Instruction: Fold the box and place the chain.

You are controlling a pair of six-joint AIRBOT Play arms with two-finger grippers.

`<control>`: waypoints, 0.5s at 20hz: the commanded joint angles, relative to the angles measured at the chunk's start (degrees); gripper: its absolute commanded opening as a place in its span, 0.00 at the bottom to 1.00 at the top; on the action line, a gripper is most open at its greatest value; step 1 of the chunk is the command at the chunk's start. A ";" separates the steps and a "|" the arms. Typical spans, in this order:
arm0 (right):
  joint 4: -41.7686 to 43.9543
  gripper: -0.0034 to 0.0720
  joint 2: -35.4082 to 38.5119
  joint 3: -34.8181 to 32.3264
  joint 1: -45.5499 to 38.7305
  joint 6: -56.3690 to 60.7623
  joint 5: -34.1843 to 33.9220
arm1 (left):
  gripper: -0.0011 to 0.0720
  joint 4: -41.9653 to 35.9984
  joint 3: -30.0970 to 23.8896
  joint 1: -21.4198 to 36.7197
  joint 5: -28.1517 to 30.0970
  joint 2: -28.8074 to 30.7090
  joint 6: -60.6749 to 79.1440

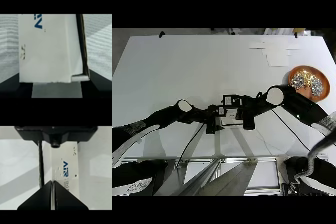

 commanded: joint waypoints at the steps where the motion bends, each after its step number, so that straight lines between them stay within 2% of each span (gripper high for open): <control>1: -0.37 0.07 0.09 -0.87 0.04 0.02 -1.38 | 0.30 0.13 -0.02 -0.04 -0.24 0.04 0.13; 6: 0.50 0.07 0.09 -2.62 0.04 0.15 -1.73 | 0.30 0.13 -0.02 -0.02 -0.22 0.04 0.13; 8: 0.76 0.12 0.09 -2.62 0.04 0.22 -1.70 | 0.30 0.13 -0.02 -0.02 -0.24 0.04 0.13; 10: 1.14 0.12 0.24 -2.60 0.02 0.24 -2.82 | 0.30 0.13 -0.02 -0.02 -0.24 0.04 0.13</control>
